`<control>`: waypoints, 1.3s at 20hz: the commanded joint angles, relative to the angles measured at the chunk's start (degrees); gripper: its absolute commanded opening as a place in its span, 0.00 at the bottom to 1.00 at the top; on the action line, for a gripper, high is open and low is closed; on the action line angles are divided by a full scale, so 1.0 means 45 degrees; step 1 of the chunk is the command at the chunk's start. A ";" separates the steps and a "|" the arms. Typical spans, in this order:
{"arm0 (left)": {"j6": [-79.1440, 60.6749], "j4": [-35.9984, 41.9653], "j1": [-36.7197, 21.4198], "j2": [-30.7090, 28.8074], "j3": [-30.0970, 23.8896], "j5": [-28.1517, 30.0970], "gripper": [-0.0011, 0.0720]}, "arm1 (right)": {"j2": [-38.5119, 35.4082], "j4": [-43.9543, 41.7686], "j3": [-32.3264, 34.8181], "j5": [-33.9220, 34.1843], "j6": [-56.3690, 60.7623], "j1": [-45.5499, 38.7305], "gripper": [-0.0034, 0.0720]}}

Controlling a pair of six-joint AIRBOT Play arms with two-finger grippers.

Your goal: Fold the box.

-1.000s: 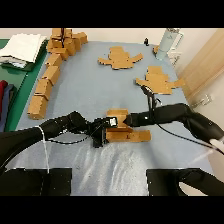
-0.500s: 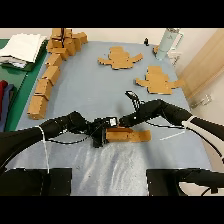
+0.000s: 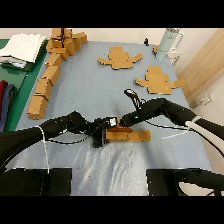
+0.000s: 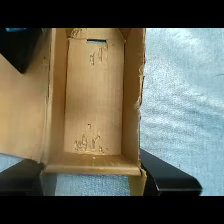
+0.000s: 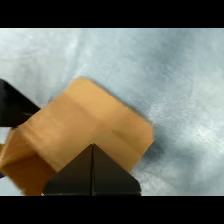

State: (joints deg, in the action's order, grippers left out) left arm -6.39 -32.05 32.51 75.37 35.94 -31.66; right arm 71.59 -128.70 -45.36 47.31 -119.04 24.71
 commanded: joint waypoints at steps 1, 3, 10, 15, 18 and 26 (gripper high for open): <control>0.0000 0.0000 0.0005 0.0000 -0.0010 0.0005 0.67 | -0.1763 0.0403 -0.0024 0.1093 -0.0238 0.0010 0.05; 0.0000 0.0000 0.0005 0.0000 -0.0010 0.0005 0.67 | -0.3007 0.0646 0.0044 0.2327 -0.0228 0.0015 0.05; 0.0000 0.0000 0.0005 0.0000 -0.0010 0.0005 0.67 | -0.6382 0.2463 0.2778 0.3677 -0.1486 0.0010 0.39; 0.0000 0.0000 0.0005 0.0000 -0.0010 0.0005 0.67 | -0.5916 0.5838 0.3643 0.1627 -0.4469 0.0010 0.85; 0.0000 0.0000 0.0005 0.0000 -0.0010 0.0005 0.67 | -0.5027 0.5863 0.3643 -0.0024 -0.6543 0.0015 0.85; -0.0005 0.0000 0.0000 0.0000 -0.0010 0.0015 0.67 | -0.4308 0.2055 0.3643 -0.0529 -1.0797 0.0053 0.53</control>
State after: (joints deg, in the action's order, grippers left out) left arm -6.39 -32.03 32.51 75.37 35.94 -31.66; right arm 51.66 -114.59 -29.02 46.04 -161.03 24.77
